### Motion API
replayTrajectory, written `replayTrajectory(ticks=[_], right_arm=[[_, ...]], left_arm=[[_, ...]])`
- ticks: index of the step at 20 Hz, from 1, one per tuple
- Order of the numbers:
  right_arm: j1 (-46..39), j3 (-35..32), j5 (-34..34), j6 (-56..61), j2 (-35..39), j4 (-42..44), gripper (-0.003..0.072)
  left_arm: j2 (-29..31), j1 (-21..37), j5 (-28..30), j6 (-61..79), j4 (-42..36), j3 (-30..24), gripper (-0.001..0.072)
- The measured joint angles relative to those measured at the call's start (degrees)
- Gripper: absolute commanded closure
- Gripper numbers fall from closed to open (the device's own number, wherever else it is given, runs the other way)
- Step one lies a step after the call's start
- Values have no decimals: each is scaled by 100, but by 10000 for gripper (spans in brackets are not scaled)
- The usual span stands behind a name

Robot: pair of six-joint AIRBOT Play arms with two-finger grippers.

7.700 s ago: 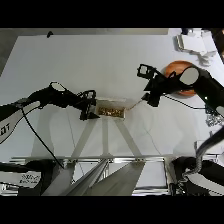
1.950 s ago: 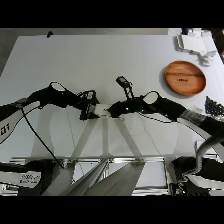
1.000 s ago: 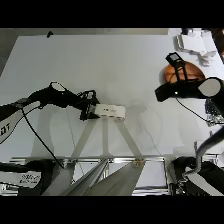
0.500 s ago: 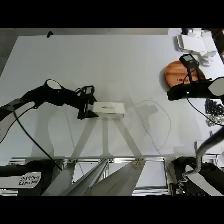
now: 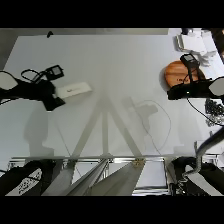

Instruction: Fold the box and place the chain.

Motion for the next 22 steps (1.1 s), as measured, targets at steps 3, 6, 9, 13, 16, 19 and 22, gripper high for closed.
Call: replayTrajectory(ticks=[3,6,9,13,16,19,22], right_arm=[[0,2,-15,0,0,4,673],[0,0,-33,0,0,9,673],[0,0,-39,0,0,9,673],[0,0,-46,0,0,9,673],[0,2,-48,0,0,9,673],[0,0,-46,0,0,11,673],[0,2,-46,0,0,9,673]], left_arm=[[317,647,433,-1099,796,0,710],[457,1318,1335,-2037,667,-87,711],[507,1731,2465,-2649,-57,-522,710],[435,1867,3698,-2953,-595,-1604,706],[295,1902,4221,-3027,-553,-2236,646],[225,1912,4485,-3067,-317,-2494,205],[195,1915,4583,-3086,-184,-2592,135]])
